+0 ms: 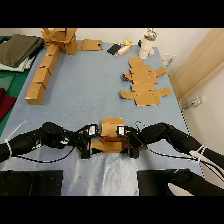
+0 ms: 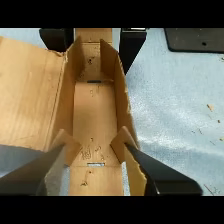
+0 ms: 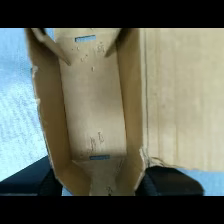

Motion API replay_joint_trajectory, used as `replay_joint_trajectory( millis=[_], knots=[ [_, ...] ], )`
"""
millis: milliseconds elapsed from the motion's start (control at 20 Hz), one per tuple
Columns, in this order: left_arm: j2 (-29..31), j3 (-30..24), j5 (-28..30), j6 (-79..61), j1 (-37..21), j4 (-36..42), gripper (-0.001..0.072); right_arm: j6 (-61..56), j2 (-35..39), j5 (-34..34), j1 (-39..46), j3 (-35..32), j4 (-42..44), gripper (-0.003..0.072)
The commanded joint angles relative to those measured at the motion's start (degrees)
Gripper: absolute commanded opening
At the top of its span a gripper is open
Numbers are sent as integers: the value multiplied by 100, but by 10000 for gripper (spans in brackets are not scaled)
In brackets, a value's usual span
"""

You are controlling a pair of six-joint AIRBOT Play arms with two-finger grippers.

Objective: Fold the box.

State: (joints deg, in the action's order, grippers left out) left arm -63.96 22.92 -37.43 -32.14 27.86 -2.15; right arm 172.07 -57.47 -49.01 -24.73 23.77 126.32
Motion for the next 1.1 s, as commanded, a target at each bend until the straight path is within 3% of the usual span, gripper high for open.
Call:
replay_joint_trajectory(
  millis=[0, 100, 300, 400, 600, 650, 700, 750, 800, 900, 1050],
  knots=[
    [-4, 7, -17, 2, 2, 4, 586, -9, 2, 7, -2, -2, 11, 498],
    [-2, 7, -15, 20, 0, -2, 349, -9, 2, 7, -2, -4, 11, 498],
    [-2, 7, -15, 52, 0, -37, 355, -9, 2, 7, -2, -4, 11, 498],
    [-2, 7, -15, 61, 0, -37, 529, -9, 2, 7, -2, -4, 11, 498],
    [-2, 7, -13, 66, 0, -37, 554, -9, 2, 7, -2, -4, 11, 498],
    [2, 7, 35, 118, 0, -44, 501, -9, 2, 7, -2, -4, 9, 498],
    [26, 15, 278, 490, -2, -205, 259, -9, 2, 7, -2, -2, 11, 498],
    [98, 24, 597, 1045, -9, -610, 102, -9, 2, 7, -2, -2, 9, 498],
    [245, 24, 929, 1838, -9, -1294, 11, -9, 2, 7, -2, -2, 11, 498],
    [743, 24, 1060, 3499, -9, -2669, 11, -9, 2, 7, -2, -4, 11, 498],
    [1749, 24, 667, 5759, -44, -4242, 11, -9, 2, 7, -2, -4, 11, 498]
  ],
)
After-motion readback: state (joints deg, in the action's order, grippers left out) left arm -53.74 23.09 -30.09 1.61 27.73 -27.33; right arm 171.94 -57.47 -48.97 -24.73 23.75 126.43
